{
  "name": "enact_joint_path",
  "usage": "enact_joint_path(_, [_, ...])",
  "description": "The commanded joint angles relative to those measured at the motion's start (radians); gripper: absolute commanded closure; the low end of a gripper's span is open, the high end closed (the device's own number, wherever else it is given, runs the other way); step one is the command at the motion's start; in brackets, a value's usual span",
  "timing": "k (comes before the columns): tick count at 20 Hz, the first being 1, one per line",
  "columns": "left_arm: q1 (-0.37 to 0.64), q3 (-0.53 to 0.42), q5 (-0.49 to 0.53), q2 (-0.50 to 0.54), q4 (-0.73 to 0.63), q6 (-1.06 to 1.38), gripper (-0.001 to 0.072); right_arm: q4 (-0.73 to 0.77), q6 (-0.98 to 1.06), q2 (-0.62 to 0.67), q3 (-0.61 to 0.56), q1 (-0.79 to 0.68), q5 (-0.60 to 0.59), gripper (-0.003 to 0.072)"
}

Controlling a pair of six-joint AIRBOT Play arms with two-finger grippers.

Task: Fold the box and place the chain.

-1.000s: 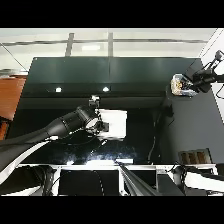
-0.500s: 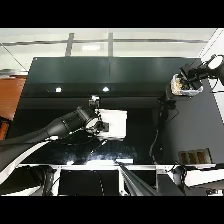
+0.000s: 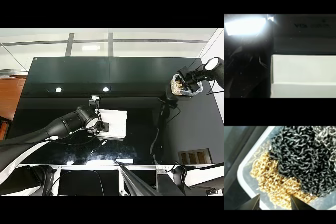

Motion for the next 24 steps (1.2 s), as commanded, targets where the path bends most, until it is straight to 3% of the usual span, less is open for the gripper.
enact_joint_path(1, [0.0,0.001,0.0,0.0,0.002,-0.001,0.0678,-0.008,0.001,-0.025,0.001,0.001,-0.005,0.0253])
enact_joint_path(5, [0.0,0.001,0.0,0.0,0.002,-0.001,0.0678,-0.001,0.0,-0.039,0.001,0.0,-0.031,0.0254])
enact_joint_path(6, [0.001,0.001,0.0,0.0,0.002,-0.001,0.0678,-0.001,-0.004,-0.039,0.003,-0.001,-0.029,0.0301])
enact_joint_path(8, [0.0,0.001,0.0,0.0,0.002,-0.001,0.0679,0.0,-0.05,-0.039,0.004,-0.002,-0.026,0.0606])
enact_joint_path(9, [0.0,0.001,0.0,0.0,0.002,-0.001,0.0679,0.0,-0.072,-0.039,0.006,-0.002,-0.021,0.066])
enact_joint_path(15, [0.0,0.001,0.0,0.0,0.001,-0.001,0.0678,-0.001,-0.262,0.037,0.006,-0.002,0.022,0.0664])
enact_joint_path(21, [0.0,0.001,0.0,0.0,0.001,-0.001,0.0678,-0.003,-0.421,0.248,0.013,-0.007,0.064,0.0664])
enact_joint_path(24, [0.0,0.001,0.002,0.0,0.001,-0.001,0.0678,-0.003,-0.491,0.346,0.088,-0.007,0.111,0.0665])
